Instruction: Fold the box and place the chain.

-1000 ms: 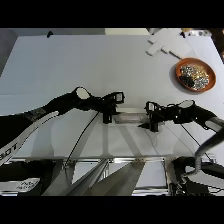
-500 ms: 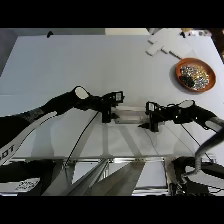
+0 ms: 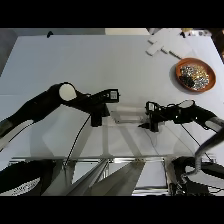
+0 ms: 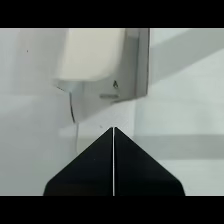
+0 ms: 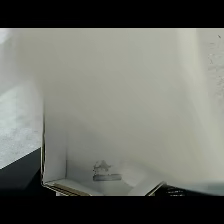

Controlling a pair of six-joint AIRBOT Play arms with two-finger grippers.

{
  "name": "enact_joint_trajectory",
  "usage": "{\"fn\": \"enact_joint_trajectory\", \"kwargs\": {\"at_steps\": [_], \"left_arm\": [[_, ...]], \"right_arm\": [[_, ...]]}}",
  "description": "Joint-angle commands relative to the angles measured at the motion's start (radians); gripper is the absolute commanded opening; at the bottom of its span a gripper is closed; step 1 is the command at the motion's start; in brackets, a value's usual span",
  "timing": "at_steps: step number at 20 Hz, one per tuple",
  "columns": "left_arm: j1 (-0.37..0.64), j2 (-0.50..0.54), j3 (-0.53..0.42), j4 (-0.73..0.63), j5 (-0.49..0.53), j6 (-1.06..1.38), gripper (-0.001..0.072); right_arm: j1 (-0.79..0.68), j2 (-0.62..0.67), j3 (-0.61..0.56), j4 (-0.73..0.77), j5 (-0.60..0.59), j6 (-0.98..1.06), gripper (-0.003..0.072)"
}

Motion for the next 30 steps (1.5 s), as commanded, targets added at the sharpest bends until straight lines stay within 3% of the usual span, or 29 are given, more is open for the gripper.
{"fn": "enact_joint_trajectory", "kwargs": {"at_steps": [1,5,8,11,16,22,30], "left_arm": [[-0.016,0.078,0.000,-0.002,-0.090,-0.081,0.0005],[-0.103,0.006,0.000,-0.221,-0.012,0.066,0.0006],[-0.183,-0.108,0.000,-0.305,0.235,0.116,0.0004],[-0.196,-0.161,0.001,-0.373,0.507,0.117,0.0008],[-0.178,-0.200,0.015,-0.391,0.750,0.111,0.0005],[-0.171,-0.305,0.054,-0.391,0.671,0.105,0.0005],[-0.148,-0.289,0.054,-0.384,0.536,0.106,0.0007]], "right_arm": [[0.000,0.000,0.000,0.000,0.002,0.000,0.0462],[0.000,0.000,0.000,0.000,0.005,0.000,0.0462],[0.000,0.000,0.000,0.000,0.005,0.000,0.0462],[0.000,0.000,0.000,0.000,0.005,0.000,0.0462],[0.000,0.000,0.000,0.000,0.006,0.000,0.0462],[0.000,0.000,0.000,0.000,0.006,0.000,0.0462],[0.000,0.000,0.000,0.000,0.006,0.000,0.0462]]}}
